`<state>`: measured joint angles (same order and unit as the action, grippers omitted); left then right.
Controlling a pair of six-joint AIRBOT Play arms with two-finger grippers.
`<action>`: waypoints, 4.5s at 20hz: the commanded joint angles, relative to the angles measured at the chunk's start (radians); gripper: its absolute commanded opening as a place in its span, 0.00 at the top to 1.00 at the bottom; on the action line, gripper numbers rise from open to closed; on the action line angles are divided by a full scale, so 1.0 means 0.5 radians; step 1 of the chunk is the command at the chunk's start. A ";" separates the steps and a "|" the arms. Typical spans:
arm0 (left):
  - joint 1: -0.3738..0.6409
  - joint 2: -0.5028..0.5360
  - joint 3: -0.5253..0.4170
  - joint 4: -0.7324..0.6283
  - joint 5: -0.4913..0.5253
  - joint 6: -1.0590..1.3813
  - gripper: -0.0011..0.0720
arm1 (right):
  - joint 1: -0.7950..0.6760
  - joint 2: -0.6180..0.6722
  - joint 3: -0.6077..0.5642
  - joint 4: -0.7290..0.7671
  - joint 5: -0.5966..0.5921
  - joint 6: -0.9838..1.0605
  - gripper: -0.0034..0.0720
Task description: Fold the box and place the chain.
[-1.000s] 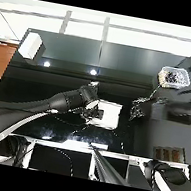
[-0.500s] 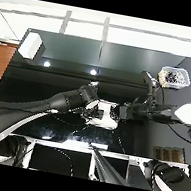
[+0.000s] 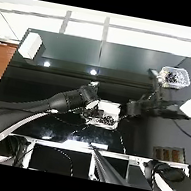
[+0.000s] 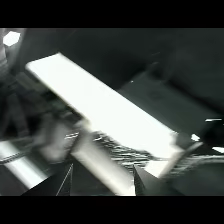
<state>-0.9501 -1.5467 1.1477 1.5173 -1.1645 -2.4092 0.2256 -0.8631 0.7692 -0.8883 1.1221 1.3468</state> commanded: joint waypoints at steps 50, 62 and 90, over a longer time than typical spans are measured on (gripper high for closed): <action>0.001 -0.001 -0.001 0.001 0.007 0.000 0.95 | -0.622 0.199 0.827 -0.711 0.154 0.249 0.94; 0.001 -0.001 -0.001 0.001 0.008 0.000 0.95 | -0.209 0.339 0.730 0.343 0.707 0.075 0.94; 0.001 -0.001 -0.001 0.000 0.008 0.000 0.95 | 0.029 0.269 -0.658 -0.233 -0.377 -1.647 0.02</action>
<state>-0.9501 -1.5467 1.1477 1.5173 -1.1603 -2.4092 0.2173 -0.7280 0.5297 -0.9623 1.0050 0.8726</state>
